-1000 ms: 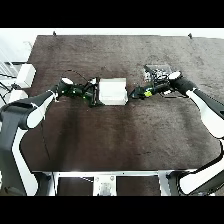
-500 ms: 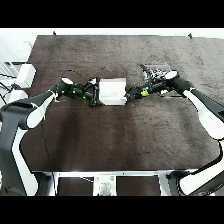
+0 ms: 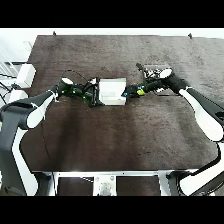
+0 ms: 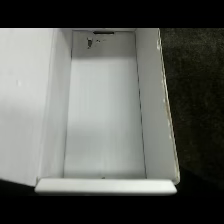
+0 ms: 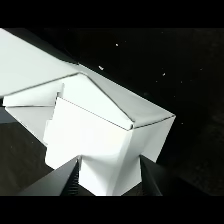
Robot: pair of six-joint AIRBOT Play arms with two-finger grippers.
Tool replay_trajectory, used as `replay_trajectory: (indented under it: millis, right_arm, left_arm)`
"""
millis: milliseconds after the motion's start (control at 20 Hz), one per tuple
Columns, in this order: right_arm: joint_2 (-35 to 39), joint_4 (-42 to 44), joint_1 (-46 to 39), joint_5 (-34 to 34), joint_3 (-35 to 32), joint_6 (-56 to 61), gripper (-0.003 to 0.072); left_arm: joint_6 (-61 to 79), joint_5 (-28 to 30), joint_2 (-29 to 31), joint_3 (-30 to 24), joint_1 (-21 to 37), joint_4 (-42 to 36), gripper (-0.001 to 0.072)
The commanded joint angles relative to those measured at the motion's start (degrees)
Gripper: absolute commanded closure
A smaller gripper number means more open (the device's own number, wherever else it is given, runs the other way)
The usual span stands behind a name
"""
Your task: Fold the box and place the chain.
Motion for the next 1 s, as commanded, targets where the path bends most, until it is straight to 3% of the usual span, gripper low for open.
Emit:
replay_trajectory:
  millis: [0, 300, 700, 950]
  right_arm:
    - [0.0, -2.1, 1.9, -2.4, 0.1, 3.2, 0.0245]
    - [0.0, -8.0, 3.9, -5.8, 0.2, 8.6, 0.0245]
    - [0.0, -33.0, 10.0, -4.4, 5.9, 31.6, 0.0246]
    - [-0.9, -41.4, 13.0, -1.7, 10.2, 36.7, 0.0246]
  left_arm:
    - [0.0, 0.0, 0.0, 0.0, 0.0, 0.0, 0.0126]
    - [0.0, -0.2, 0.0, 0.0, 0.0, 0.0, 0.0126]
    - [0.0, -0.2, 0.0, 0.0, 0.0, 0.0, 0.0126]
    - [0.0, -0.2, 0.0, 0.0, 0.0, 0.0, 0.0126]
